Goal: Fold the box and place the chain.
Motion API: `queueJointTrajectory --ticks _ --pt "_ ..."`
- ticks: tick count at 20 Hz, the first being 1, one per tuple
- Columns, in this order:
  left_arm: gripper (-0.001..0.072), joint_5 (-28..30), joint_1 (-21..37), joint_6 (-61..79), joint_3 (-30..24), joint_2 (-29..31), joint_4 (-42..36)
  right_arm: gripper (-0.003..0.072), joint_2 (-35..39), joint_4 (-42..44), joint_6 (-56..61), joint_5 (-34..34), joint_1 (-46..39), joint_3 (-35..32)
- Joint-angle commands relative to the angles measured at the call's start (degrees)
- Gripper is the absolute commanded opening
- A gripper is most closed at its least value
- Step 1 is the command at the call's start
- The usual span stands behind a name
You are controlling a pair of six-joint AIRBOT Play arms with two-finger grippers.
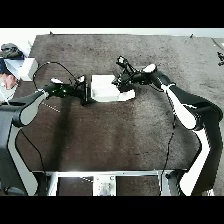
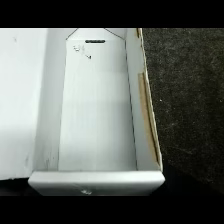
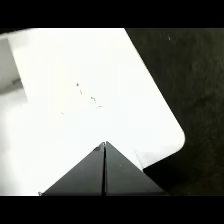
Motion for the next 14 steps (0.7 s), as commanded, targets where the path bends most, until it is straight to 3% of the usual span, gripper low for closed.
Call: queueJointTrajectory --ticks 1,8,12,13,14 --pt "0.0232 0.04 0.02 0.04 0.0 -0.02 0.02 0.0008 -0.98 -0.94 0.04 1.81 0.22 0.02" --pt "0.0232 0.04 0.02 0.04 0.0 -0.02 0.02 0.0008 2.38 -1.25 0.09 3.72 -0.55 0.04" --pt "0.0232 0.04 0.02 0.04 0.02 -0.02 0.02 0.0009 8.66 -3.32 2.49 13.31 -3.06 0.04" --pt "0.0232 0.07 0.02 0.04 0.0 -0.02 0.02 0.0024 9.44 -6.16 3.69 16.02 -3.41 0.04" --pt "0.0232 0.07 0.02 0.04 0.02 -0.02 0.02 0.0181 9.64 -10.54 4.37 18.4 -3.5 0.04"
